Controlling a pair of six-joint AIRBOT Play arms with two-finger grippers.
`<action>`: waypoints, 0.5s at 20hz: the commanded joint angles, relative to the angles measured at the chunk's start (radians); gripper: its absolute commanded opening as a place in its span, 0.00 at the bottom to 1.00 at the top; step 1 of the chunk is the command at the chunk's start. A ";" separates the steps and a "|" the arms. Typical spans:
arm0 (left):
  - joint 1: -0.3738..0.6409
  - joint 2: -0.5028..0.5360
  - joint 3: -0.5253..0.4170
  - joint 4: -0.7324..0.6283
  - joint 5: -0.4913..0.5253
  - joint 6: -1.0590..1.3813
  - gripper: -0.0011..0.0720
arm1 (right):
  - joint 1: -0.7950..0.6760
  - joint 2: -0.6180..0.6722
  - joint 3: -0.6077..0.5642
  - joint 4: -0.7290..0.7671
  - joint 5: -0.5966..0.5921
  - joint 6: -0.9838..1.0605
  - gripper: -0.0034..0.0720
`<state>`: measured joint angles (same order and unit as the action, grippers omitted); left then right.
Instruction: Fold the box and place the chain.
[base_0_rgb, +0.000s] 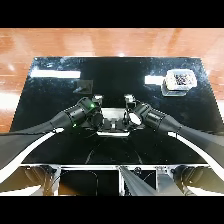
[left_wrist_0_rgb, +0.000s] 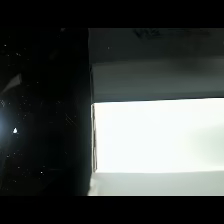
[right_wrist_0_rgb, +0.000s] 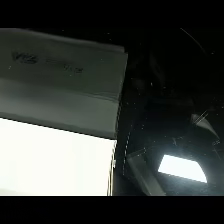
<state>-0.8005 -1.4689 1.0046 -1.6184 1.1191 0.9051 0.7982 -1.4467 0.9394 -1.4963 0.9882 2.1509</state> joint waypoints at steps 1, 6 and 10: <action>0.000 0.000 0.000 0.002 0.000 0.003 0.04 | 0.001 0.000 0.002 0.033 0.004 -0.013 0.09; 0.000 0.000 0.000 -0.009 0.000 0.003 0.04 | 0.001 0.000 0.052 -0.002 0.064 -0.013 0.63; 0.000 0.000 0.000 -0.010 0.000 0.003 0.04 | 0.001 0.000 0.060 -0.003 0.069 -0.012 0.63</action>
<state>-0.8005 -1.4689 1.0046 -1.6211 1.1191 0.9100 0.8001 -1.4490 0.9897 -1.4960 1.0435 2.1361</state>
